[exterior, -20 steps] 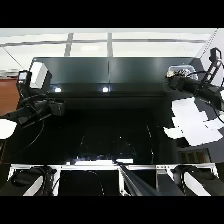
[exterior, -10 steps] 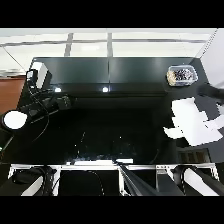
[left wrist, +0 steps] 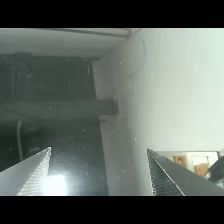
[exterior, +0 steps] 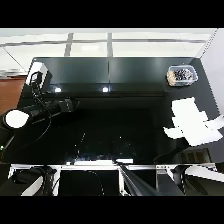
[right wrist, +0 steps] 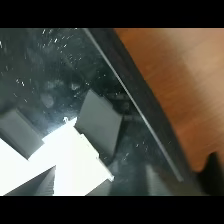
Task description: Fold the box and place the chain.
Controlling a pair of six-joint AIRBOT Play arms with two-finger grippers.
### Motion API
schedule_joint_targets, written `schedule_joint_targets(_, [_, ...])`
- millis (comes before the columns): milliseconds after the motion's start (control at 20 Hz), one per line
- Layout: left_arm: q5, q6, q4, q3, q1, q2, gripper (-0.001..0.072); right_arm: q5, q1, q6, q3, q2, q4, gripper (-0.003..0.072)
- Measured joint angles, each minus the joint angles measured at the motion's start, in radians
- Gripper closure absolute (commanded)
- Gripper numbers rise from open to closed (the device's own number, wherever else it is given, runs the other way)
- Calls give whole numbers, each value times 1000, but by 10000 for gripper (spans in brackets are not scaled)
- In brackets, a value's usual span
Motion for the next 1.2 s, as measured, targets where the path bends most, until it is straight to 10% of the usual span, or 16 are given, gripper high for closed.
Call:
schedule_joint_targets(150, [-16, 0, -5, 0, 0, 0, 3, 8, 43, -153, 19, -57, -11, 152])
schedule_joint_targets(300, [-26, 0, -7, 0, 0, 0, 3, -3, 86, -242, 27, -90, -28, 669])
schedule_joint_targets(800, [-37, 0, -10, 0, 0, -15, 3, 126, 201, -214, -20, 89, 200, 671])
schedule_joint_targets(1200, [-95, 0, -93, 0, -27, -108, 4, -10, 610, -147, -438, 397, 640, 671])
